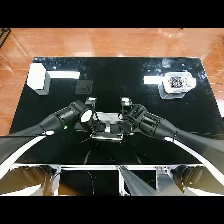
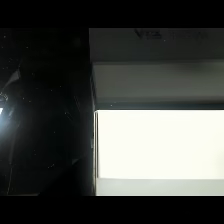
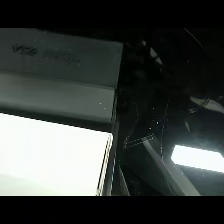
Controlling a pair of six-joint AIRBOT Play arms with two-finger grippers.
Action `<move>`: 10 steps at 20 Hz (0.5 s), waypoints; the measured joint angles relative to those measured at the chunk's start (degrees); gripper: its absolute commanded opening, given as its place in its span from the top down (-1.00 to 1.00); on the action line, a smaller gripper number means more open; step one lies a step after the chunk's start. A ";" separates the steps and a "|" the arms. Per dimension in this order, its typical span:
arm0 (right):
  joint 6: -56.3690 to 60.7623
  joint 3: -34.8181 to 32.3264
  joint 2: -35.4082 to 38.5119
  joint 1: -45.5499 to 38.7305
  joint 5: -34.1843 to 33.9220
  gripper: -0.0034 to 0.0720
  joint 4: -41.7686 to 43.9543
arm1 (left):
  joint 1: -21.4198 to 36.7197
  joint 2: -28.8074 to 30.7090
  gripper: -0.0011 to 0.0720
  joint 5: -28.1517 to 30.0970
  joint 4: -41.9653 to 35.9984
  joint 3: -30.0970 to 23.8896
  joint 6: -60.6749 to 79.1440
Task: Fold the box and place the chain.
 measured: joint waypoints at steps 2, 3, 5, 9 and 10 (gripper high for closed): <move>0.92 0.11 -0.24 0.04 0.09 0.28 -0.02 | 0.00 0.00 0.91 0.00 -0.02 0.00 -0.02; 1.36 0.13 -0.39 0.04 0.44 0.28 0.04 | 0.00 0.00 0.91 0.00 -0.02 0.00 -0.02; 1.90 0.17 -0.61 0.04 0.72 0.28 0.07 | -0.07 0.00 0.91 0.02 -0.02 0.00 -0.02; 2.51 0.22 -0.90 0.04 1.11 0.30 0.07 | -0.28 0.00 0.91 0.09 -0.02 0.00 -0.02; 2.56 0.22 -0.94 0.04 1.14 0.30 0.07 | -0.31 0.00 0.91 0.11 -0.02 0.00 -0.02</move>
